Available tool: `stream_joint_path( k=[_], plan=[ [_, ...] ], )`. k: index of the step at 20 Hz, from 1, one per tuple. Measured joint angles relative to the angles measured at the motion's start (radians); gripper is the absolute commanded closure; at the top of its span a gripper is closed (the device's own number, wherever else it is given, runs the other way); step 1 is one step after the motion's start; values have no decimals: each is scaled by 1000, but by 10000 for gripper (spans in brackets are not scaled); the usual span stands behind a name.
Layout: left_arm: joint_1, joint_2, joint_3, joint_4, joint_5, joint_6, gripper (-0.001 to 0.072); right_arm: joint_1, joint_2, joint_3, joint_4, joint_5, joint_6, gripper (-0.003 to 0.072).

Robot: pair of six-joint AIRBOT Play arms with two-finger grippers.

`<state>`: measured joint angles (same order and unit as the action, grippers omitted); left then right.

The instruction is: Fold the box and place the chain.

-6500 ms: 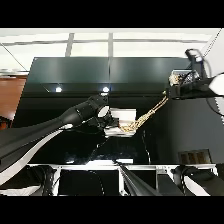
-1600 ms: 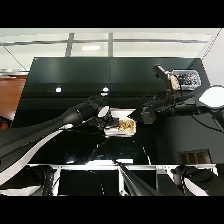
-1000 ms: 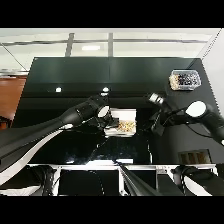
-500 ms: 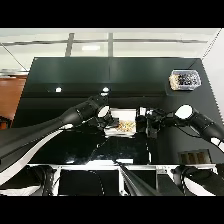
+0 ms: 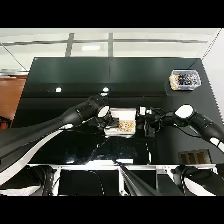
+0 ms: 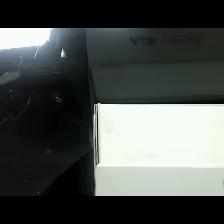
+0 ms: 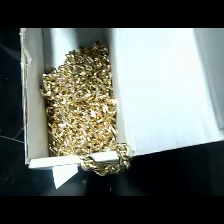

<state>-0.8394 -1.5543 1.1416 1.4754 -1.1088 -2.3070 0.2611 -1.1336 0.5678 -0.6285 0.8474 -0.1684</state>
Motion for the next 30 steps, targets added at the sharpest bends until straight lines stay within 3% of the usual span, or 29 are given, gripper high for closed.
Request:
stream_joint_path(
  k=[3,4,14,15,17,22,26,30],
  plan=[
    [0,0,0,0,0,1,679,0,0,0,6,3,-5,573],
    [0,0,0,0,0,1,679,0,0,0,6,4,-7,678],
    [0,0,0,0,0,4,679,-15,171,3,-80,72,230,670],
    [0,0,0,0,0,3,679,-14,188,4,-60,81,261,656],
    [0,0,0,0,1,3,679,8,210,4,0,82,345,411],
    [0,0,0,0,1,3,679,55,233,5,-1,5,555,411],
    [0,0,0,1,1,3,679,-59,283,9,-110,-5,726,411],
    [6,-1,2,3,-2,0,679,-193,322,10,-157,67,805,412]
  ],
)
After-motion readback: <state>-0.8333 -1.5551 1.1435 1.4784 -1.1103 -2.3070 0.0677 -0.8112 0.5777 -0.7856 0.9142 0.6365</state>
